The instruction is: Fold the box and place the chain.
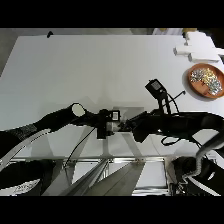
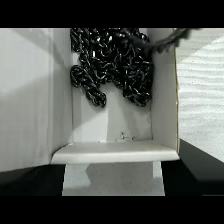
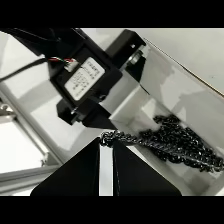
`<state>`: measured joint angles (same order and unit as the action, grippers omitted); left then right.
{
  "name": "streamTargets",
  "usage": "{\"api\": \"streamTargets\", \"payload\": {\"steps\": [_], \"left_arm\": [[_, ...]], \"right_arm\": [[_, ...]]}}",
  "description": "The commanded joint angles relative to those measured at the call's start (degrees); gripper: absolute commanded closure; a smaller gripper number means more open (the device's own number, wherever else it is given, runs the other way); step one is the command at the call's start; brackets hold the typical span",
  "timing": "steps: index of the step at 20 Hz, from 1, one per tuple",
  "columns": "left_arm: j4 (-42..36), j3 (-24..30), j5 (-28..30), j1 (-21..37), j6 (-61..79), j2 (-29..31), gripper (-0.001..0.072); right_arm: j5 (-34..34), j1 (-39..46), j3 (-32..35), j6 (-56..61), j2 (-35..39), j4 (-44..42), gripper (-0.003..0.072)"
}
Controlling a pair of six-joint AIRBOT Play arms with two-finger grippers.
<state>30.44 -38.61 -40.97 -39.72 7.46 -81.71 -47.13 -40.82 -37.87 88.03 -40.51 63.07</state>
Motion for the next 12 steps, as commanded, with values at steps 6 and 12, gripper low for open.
{"api": "streamTargets", "payload": {"steps": [6, 12], "left_arm": [[0.02, 0.02, 0.02, 0.0, 0.0, 0.02, 0.053], [0.02, 0.02, 0.0, 0.0, 0.0, 0.02, 0.053]], "right_arm": [[2.43, 1.01, 1.84, 0.13, -9.22, 7.58, 0.0476], [-8.92, 13.51, -10.71, -4.61, -9.14, 8.09, 0.0451]]}}
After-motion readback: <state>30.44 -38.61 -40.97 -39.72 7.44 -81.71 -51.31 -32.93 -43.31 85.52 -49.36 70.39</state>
